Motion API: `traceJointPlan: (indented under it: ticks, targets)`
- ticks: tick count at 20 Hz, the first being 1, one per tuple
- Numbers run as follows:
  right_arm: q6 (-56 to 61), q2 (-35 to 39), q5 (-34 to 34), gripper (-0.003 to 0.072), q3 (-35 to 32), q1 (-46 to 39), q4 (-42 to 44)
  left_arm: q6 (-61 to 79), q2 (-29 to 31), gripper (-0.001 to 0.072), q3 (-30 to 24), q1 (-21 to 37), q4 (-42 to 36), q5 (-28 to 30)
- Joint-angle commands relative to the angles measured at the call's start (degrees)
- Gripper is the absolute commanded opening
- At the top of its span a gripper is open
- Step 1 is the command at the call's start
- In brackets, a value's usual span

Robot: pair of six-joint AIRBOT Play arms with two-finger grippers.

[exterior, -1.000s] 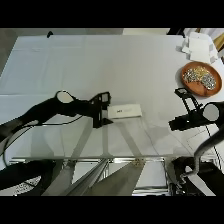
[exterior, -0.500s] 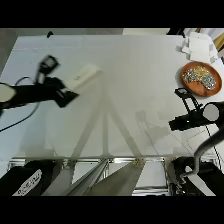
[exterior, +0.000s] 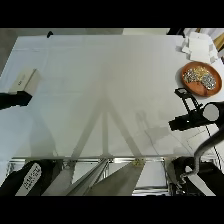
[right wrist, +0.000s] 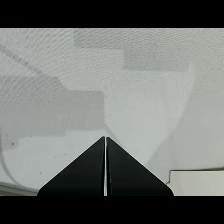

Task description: Fold the box and place the chain.

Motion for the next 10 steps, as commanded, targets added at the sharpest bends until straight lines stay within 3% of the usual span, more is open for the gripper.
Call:
traceJointPlan:
  ticks: [1,6,10]
  targets:
    - [0.0,0.0,0.0,0.0014,0.0,0.0,0.0,-2.3,-0.6,0.0005,-4.7,3.7,1.7,3.4]
    - [0.0,0.0,0.0,0.0014,0.0,0.0,0.0,-2.1,-1.4,0.0005,-10.2,3.7,4.5,7.2]
    - [0.0,0.0,0.0,0.0014,0.0,0.0,0.0,-2.1,-1.4,0.0005,-11.0,3.6,10.6,7.5]
